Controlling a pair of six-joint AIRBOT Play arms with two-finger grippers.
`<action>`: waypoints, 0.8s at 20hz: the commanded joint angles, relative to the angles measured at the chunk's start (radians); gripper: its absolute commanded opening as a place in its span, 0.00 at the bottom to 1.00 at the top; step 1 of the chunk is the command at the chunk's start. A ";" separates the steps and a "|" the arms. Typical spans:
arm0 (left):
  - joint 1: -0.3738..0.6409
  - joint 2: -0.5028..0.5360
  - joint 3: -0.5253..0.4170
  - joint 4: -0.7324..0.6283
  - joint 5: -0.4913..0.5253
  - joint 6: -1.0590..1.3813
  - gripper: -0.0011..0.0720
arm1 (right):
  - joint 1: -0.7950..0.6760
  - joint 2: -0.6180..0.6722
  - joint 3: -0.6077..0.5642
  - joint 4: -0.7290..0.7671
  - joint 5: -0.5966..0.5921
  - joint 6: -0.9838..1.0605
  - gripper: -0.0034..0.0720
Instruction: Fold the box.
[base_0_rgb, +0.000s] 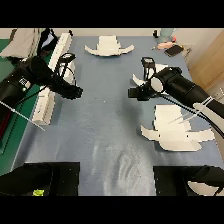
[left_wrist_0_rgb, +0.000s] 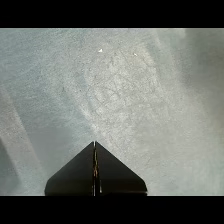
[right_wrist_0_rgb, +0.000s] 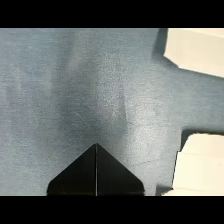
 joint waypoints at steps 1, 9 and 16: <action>0.000 0.000 0.000 0.000 0.000 0.000 0.04 | 0.000 -0.001 0.001 0.000 0.000 0.000 0.05; 0.000 0.000 0.000 0.000 0.000 0.000 0.04 | 0.000 -0.001 0.001 0.000 0.000 0.000 0.05; 0.000 0.000 0.000 0.000 0.000 0.000 0.04 | 0.000 -0.001 0.001 0.050 -0.077 0.049 0.05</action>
